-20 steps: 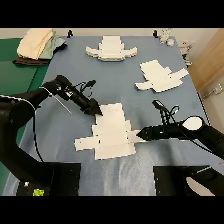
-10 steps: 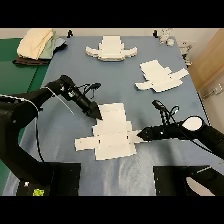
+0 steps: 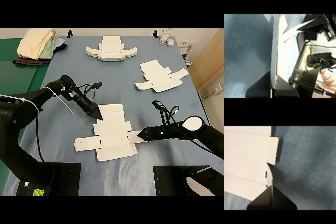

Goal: Fold the box.

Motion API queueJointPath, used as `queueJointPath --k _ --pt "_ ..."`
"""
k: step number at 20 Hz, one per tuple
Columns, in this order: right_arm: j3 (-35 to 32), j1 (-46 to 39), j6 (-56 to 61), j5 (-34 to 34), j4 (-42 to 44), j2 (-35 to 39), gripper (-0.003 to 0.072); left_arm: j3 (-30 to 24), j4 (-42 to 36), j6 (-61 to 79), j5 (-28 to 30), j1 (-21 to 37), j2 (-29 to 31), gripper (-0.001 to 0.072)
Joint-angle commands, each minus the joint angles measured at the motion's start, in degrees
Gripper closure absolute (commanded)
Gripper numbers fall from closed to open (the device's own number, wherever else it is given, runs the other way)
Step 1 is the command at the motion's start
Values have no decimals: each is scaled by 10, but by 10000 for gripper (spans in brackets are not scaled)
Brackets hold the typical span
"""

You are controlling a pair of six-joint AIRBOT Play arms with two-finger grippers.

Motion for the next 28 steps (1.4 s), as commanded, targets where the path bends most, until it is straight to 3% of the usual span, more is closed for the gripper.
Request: queueJointPath --k 1,2,3,4,7,11,16,17,19,20,22,26,28 --pt "0 0 0 -4 -1 0 674 0 0 15 -8 -4 0 693" --pt "0 -1 0 -9 -4 0 569 0 1 31 -7 -8 0 693" --pt "0 -2 0 -19 -10 0 407 0 4 52 -4 -8 2 694" --pt "1 -2 5 -30 -28 0 314 0 5 63 6 -9 6 695" --pt "28 -2 110 -49 -149 0 250 0 17 107 56 -9 52 696" --pt "100 -2 283 -48 -328 0 250 0 39 160 120 -18 148 696" --pt "181 -2 361 -49 -388 0 252 -32 62 190 176 -35 233 697" --pt "188 -2 382 -48 -400 0 254 -53 62 203 199 -41 253 697" --pt "190 -2 419 -48 -425 0 346 -106 60 231 255 -61 298 697" --pt "190 -2 432 -48 -436 0 347 -136 59 246 289 -74 322 697" --pt "190 -2 444 -48 -447 0 521 -198 60 270 364 -105 375 697" --pt "190 -2 444 -49 -448 0 528 -294 60 319 504 -155 452 694" --pt "190 -2 444 -49 -448 0 528 -311 60 329 507 -161 445 694"
